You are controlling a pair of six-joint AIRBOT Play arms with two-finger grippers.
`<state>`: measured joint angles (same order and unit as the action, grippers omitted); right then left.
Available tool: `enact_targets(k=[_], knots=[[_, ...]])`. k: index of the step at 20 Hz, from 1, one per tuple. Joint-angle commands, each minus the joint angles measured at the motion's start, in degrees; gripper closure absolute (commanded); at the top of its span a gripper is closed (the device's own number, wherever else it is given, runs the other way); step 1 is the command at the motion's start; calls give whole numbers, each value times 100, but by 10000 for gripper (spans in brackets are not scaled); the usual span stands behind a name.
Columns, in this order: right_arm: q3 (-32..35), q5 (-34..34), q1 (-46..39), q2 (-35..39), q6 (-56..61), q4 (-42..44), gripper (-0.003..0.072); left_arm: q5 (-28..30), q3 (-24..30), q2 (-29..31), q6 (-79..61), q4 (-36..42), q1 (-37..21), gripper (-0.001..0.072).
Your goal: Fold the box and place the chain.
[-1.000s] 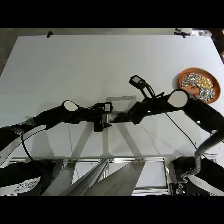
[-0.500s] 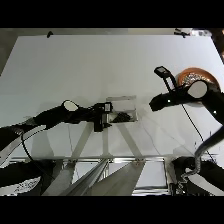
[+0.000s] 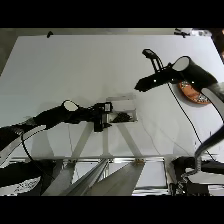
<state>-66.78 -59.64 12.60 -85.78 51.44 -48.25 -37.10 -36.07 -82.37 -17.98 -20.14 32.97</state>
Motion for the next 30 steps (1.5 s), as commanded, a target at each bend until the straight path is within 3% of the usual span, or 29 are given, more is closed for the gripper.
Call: enact_targets(k=[1,4,11,14,16,19,21,30], knots=[[-306,-763,337,-334,-575,483,680,0,0,2,-2,-2,-2,557],[-306,-1471,595,-343,-697,199,680,0,0,2,-2,-2,-2,557],[-299,-1714,1272,4,-1110,-1362,678,0,0,2,-2,-2,-2,557],[-295,-1759,1471,190,-1554,-1451,668,0,0,2,-2,-2,-2,557],[-295,-1753,1604,297,-1794,-1469,491,0,0,2,-2,-2,-2,557],[-275,-1751,1788,317,-1856,-1515,456,0,0,2,0,-2,-2,557],[-223,-1755,1910,317,-1856,-1515,367,0,0,2,-2,-2,-2,557],[-15,-1488,2186,317,-1845,-1810,345,-2,0,2,-2,-2,-2,557]])
